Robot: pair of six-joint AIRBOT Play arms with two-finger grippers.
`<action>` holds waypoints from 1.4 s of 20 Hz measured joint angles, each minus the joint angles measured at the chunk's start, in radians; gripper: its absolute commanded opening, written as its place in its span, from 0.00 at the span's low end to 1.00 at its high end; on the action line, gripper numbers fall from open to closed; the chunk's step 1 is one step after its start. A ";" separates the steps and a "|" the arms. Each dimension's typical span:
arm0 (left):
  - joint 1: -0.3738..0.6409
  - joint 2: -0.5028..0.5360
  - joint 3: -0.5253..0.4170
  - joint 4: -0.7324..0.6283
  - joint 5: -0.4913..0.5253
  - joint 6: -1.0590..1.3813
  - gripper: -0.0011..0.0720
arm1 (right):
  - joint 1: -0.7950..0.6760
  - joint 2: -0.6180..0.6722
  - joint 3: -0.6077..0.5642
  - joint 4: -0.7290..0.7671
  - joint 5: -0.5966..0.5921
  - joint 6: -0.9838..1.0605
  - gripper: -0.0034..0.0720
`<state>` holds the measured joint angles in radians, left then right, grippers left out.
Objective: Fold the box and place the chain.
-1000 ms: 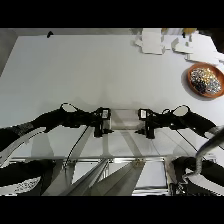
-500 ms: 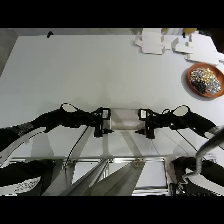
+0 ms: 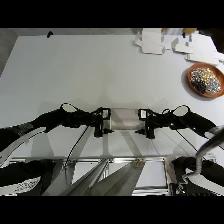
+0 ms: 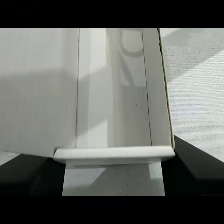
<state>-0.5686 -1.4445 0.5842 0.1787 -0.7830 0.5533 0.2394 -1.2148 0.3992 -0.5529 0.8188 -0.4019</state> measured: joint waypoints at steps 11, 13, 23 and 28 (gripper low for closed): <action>0.000 0.000 0.000 -0.002 0.004 -0.003 0.30 | -0.003 0.051 -0.001 -0.098 -0.039 0.074 0.96; 0.000 0.000 0.000 -0.001 0.003 -0.003 0.30 | -0.002 0.092 -0.001 -0.180 -0.029 0.147 0.96; 0.000 0.000 0.000 0.000 0.001 0.000 0.30 | -0.002 0.420 -0.002 -0.564 0.105 0.564 0.30; 0.001 0.000 0.000 0.000 0.001 0.000 0.30 | 0.043 0.523 -0.002 -0.388 0.137 0.619 0.07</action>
